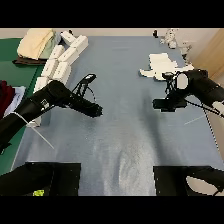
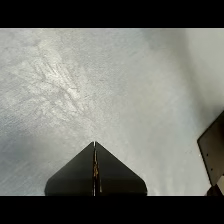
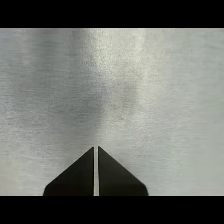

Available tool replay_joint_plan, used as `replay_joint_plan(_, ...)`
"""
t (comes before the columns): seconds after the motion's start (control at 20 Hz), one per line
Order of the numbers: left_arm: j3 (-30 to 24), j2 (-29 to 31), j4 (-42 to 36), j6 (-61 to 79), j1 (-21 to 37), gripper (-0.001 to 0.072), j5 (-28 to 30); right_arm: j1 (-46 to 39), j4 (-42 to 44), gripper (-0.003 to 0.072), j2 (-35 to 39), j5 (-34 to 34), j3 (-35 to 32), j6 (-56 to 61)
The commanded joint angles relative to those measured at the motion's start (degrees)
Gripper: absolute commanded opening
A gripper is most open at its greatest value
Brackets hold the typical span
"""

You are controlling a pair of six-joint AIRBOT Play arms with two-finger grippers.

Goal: Fold the box.

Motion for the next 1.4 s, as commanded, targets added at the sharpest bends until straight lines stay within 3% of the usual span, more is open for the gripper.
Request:
replay_joint_plan(0.0, 0.0, 0.0, 0.1, 0.0, 0.0, 0.0011, 0.0, 0.1, 0.0, 0.0038, 0.0, 0.0, 0.0, 0.0)
replay_joint_plan(0.55, 0.0, 0.0, 0.1, 0.0, 0.0, 0.0012, 0.0, 0.1, 0.0, 0.0038, 0.0, -0.1, 0.0, 0.0)
replay_joint_plan(0.7, 0.0, 0.0, 0.1, 0.0, 0.0, 0.0011, 0.0, 0.1, 2.9, 0.0038, -0.1, -2.7, 0.0, 0.1)
replay_joint_plan(0.8, 0.0, 0.0, 0.1, 0.0, 0.0, 0.0012, 0.0, -0.2, 3.2, 0.0037, -0.2, -8.9, 0.8, 1.1)
replay_joint_plan(0.9, 0.0, 0.0, 0.1, 0.0, 0.0, 0.0012, 0.0, -3.8, -2.2, 0.0048, -3.3, -10.0, 8.0, 0.9)
replay_joint_plan(0.95, 0.0, 0.0, 0.1, 0.0, 0.0, 0.0012, 0.0, -7.4, -4.1, 0.0176, -6.4, -8.9, 14.0, 0.6)
replay_joint_plan(1.0, 0.0, 0.0, 0.1, 0.0, 0.0, 0.0012, 0.0, -11.4, -4.9, 0.0239, -9.9, -8.1, 20.2, -1.0)
replay_joint_plan(1.1, 0.0, 0.0, 0.0, 0.0, 0.0, 0.0012, 0.0, -20.7, -3.7, 0.0239, -18.0, -7.8, 32.9, -3.1)
replay_joint_plan(1.25, 0.0, 0.0, 0.1, 0.0, 0.0, 0.0012, 0.0, -34.2, 8.0, 0.0240, -30.8, -8.6, 48.0, -5.9)
replay_joint_plan(1.35, 0.0, 0.0, 0.1, 0.0, 0.0, 0.0012, 0.0, -41.3, 24.3, 0.0379, -37.6, -11.2, 51.7, -7.6)
